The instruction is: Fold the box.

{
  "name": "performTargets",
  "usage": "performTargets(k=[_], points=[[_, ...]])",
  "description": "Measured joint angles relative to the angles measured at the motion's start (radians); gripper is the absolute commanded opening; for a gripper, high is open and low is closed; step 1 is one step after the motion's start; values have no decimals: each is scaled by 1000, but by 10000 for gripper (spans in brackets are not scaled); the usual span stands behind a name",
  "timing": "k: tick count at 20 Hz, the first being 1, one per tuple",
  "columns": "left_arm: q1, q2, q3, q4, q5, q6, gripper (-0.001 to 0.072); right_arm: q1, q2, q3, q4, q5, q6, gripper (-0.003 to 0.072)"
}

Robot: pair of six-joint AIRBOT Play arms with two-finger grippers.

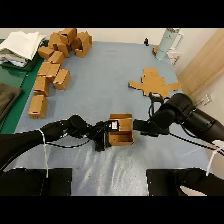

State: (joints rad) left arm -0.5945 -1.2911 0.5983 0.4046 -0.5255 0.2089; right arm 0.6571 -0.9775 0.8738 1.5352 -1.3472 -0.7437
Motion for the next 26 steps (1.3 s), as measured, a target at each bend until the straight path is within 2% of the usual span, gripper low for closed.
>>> performTargets(k=[1,2,6,10,15,17,21,26], points=[[0,0,0,0,0,0,555,-49,-4,0,-8,2,-39,20],[0,0,0,0,0,0,555,-98,-15,0,-14,7,-84,4],[0,0,0,0,0,0,555,-297,-119,0,16,93,-332,4],[0,0,0,0,0,0,555,-427,-251,8,228,207,-607,3],[0,0,0,0,0,0,554,-476,-391,102,457,262,-885,2],[0,0,0,0,0,0,555,-483,-438,166,515,252,-975,2],[0,0,0,0,0,0,554,-488,-524,287,611,149,-1105,1],[0,0,0,0,0,0,555,-486,-577,337,760,1,-1276,2]])
